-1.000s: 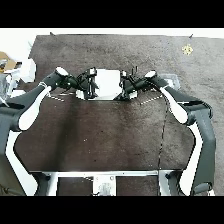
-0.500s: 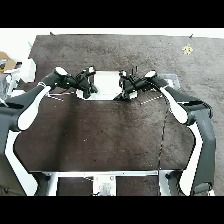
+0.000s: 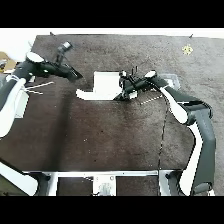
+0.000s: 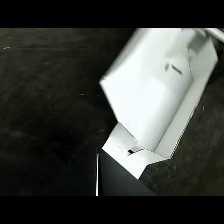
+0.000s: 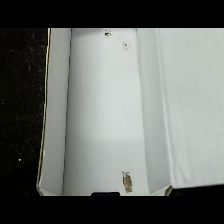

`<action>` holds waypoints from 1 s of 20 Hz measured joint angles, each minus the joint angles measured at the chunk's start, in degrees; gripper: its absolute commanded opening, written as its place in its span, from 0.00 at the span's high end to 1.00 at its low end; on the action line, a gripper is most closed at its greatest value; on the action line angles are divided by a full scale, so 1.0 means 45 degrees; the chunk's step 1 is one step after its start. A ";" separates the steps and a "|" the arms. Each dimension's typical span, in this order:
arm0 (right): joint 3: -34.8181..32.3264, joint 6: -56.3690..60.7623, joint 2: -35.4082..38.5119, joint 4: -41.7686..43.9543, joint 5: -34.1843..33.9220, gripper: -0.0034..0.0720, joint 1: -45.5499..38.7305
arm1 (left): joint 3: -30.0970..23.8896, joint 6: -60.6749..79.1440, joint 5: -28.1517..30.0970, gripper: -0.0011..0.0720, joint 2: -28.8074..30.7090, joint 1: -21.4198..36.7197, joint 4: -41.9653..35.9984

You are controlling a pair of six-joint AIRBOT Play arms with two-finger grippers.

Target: Fold the box and place the chain.

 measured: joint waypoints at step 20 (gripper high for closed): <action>0.0000 0.0000 0.0000 0.0000 0.0000 0.43 0.0000 | -0.1991 -0.7077 -0.0918 0.97 -0.1273 0.1166 0.0787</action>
